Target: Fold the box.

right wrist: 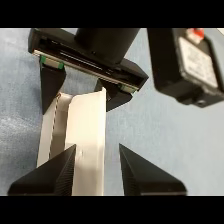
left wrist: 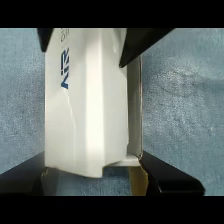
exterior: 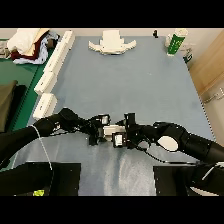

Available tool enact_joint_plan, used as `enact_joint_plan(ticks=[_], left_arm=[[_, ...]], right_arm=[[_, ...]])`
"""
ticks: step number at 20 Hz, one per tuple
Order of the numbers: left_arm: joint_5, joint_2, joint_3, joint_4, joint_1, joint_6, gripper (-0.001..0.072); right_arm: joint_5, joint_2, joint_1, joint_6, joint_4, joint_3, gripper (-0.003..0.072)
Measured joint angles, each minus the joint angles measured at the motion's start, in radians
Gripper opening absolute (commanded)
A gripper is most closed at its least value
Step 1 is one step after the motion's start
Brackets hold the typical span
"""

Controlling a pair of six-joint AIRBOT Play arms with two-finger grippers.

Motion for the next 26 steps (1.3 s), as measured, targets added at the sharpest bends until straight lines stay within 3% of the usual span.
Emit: enact_joint_plan(ticks=[3,13,16,17,18,21,22,23,24,26], left_arm=[[0.000,0.000,0.000,0.000,0.000,0.000,0.0512],[-0.004,0.000,0.000,0.001,-0.001,0.000,0.0512],[-0.003,0.000,0.000,0.001,-0.001,0.000,0.0512],[-0.003,0.000,0.000,0.000,-0.001,0.000,0.0512],[-0.003,0.000,0.000,0.000,-0.001,0.000,0.0512],[-0.002,0.000,0.000,0.000,-0.001,0.000,0.0512],[-0.002,0.000,0.000,0.000,-0.001,0.000,0.0512],[-0.002,0.000,0.000,0.000,-0.001,0.000,0.0512],[-0.002,0.000,0.000,0.000,-0.001,0.000,0.0512],[-0.001,0.000,0.000,0.000,-0.001,0.000,0.0512]], right_arm=[[0.002,-0.018,0.000,0.002,0.010,0.000,0.0278],[0.073,-0.045,0.003,0.008,0.114,-0.001,0.0278],[0.080,-0.052,0.004,0.008,0.124,-0.002,0.0280],[0.084,-0.050,0.004,0.009,0.126,-0.002,0.0302],[0.093,-0.042,0.004,0.008,0.128,-0.002,0.0389],[0.097,0.005,0.002,0.028,0.130,-0.002,0.0394],[0.097,0.024,-0.003,0.057,0.130,-0.002,0.0260],[0.096,0.041,-0.010,0.100,0.131,-0.003,0.0066],[0.090,0.055,-0.017,0.161,0.134,-0.008,0.0006],[0.057,0.074,-0.025,0.289,0.157,-0.031,0.0005]])
